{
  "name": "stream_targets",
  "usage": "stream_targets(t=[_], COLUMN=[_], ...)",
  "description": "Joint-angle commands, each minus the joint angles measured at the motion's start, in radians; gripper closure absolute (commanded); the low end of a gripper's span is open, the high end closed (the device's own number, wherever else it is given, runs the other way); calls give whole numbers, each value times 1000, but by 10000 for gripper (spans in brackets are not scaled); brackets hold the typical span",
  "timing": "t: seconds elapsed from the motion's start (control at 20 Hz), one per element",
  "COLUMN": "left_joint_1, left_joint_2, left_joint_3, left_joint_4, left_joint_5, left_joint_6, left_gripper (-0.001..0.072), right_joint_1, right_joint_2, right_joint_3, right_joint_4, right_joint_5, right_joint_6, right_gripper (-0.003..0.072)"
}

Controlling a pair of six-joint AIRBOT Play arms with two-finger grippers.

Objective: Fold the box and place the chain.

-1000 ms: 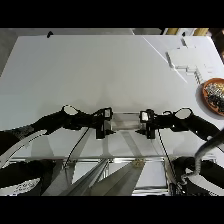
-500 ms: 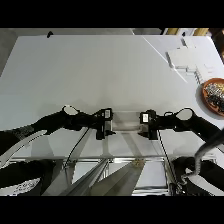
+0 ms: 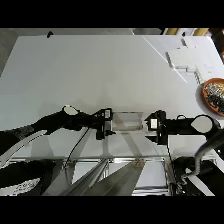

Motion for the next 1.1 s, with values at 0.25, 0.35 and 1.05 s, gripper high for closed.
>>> stream_targets(t=[0.25,0.35,1.05], left_joint_1=[0,0,0], left_joint_2=[0,0,0], left_joint_3=[0,0,0], left_joint_4=[0,0,0], left_joint_5=[0,0,0], left_joint_6=[0,0,1], left_gripper=[499,499,499], right_joint_1=[1,1,1], right_joint_2=[103,82,-398], right_joint_3=[1,0,1], right_joint_4=[322,415,728], right_joint_5=[51,40,-394], right_joint_6=[29,29,-20], right_gripper=[516,671,671])
